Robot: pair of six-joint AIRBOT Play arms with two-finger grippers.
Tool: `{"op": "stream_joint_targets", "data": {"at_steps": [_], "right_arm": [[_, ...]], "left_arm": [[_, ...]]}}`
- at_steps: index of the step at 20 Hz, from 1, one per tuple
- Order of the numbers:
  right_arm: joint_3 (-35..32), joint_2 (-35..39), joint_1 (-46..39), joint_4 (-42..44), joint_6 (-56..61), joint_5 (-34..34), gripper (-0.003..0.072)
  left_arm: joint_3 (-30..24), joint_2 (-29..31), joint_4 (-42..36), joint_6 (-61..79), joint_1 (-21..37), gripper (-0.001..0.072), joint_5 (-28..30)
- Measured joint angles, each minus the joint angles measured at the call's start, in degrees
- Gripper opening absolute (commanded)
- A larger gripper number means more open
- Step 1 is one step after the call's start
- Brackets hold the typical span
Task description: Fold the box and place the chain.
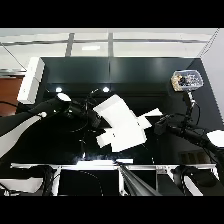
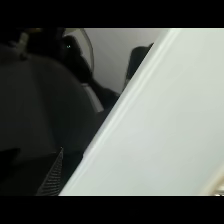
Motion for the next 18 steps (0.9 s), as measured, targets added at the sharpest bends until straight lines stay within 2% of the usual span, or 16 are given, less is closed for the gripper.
{"op": "stream_joint_targets", "data": {"at_steps": [4,5,9,18], "right_arm": [[0.0,0.0,0.0,-0.1,0.0,0.0,0.0012],[0.0,0.0,0.0,-0.1,0.0,0.0,0.0011],[0.0,0.0,0.0,-0.1,0.2,0.0,0.0011],[0.0,0.0,0.0,0.1,0.2,0.0,0.0012]], "left_arm": [[-1.2,0.6,-1.5,3.0,-0.5,0.0497,-0.5],[-1.6,0.7,-2.7,4.4,-0.6,0.0472,-1.3],[-3.5,0.8,-5.9,8.7,-0.7,0.0226,-2.7],[-5.1,0.8,-7.0,11.2,1.2,0.0214,-3.8]]}}
